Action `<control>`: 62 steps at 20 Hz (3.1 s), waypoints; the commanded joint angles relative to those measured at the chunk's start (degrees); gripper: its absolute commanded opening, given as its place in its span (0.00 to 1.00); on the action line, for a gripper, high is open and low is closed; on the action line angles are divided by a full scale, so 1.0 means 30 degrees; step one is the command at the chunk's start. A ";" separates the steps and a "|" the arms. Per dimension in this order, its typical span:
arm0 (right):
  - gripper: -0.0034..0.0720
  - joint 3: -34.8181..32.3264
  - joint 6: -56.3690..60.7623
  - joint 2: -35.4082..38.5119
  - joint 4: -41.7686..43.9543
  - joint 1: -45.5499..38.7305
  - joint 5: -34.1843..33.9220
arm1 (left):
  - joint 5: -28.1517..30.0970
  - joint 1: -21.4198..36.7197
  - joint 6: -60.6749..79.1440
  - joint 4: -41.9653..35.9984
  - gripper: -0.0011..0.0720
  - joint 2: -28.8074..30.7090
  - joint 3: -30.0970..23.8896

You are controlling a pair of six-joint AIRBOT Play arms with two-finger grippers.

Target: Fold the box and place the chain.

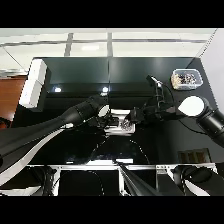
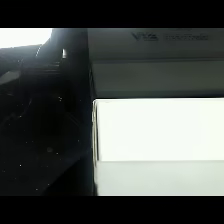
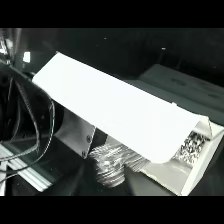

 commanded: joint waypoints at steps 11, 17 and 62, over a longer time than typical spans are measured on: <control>0.47 0.0386 -0.0532 0.3002 -0.5209 -0.4801 0.3956 | -0.0270 -0.0182 -0.1719 0.0036 0.78 0.0080 0.0991; 0.47 0.0306 -0.0612 0.3002 -0.5989 -0.4765 0.3869 | -0.2696 -0.1064 0.2382 0.3810 0.89 0.4605 0.0860; 0.88 -0.0095 0.0044 0.0874 -0.3832 -0.2951 -0.4510 | 0.5209 0.6914 4.8872 -1.8360 0.51 0.2907 -0.8051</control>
